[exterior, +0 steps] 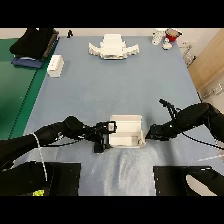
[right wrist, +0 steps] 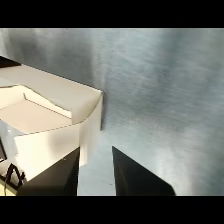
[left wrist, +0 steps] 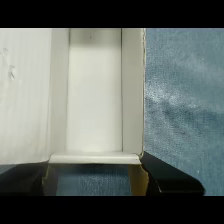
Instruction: Fold the box.
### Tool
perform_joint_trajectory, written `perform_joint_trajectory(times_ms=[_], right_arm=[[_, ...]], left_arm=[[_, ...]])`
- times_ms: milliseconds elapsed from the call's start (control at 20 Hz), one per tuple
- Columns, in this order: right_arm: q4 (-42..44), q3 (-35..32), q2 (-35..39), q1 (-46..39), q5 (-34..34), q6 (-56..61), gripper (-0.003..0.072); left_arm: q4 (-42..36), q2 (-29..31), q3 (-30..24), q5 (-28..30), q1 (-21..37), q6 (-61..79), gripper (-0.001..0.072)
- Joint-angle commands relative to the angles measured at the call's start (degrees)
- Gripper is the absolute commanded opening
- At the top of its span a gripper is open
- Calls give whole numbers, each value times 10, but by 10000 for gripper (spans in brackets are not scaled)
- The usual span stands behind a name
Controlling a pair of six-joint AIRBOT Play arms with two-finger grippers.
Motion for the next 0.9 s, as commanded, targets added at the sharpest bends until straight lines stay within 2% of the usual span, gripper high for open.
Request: perform_joint_trajectory(times_ms=[0, 200, 350, 550, 850], right_arm=[[10, 17, 1, 26, 4, 0, 310], [-5, 12, -11, 81, 51, 28, 314], [-35, 15, -23, 129, 104, 72, 349], [-181, 39, -33, 201, 122, 211, 349], [-296, 79, -69, 324, 112, 390, 349]], left_arm=[[0, 0, 0, 0, 0, 0, 526], [0, 0, 0, 0, 0, 0, 526], [0, 0, 0, 0, 0, 0, 526], [0, 0, 0, 0, 0, 0, 526], [0, 0, 0, 0, 0, 0, 527]])
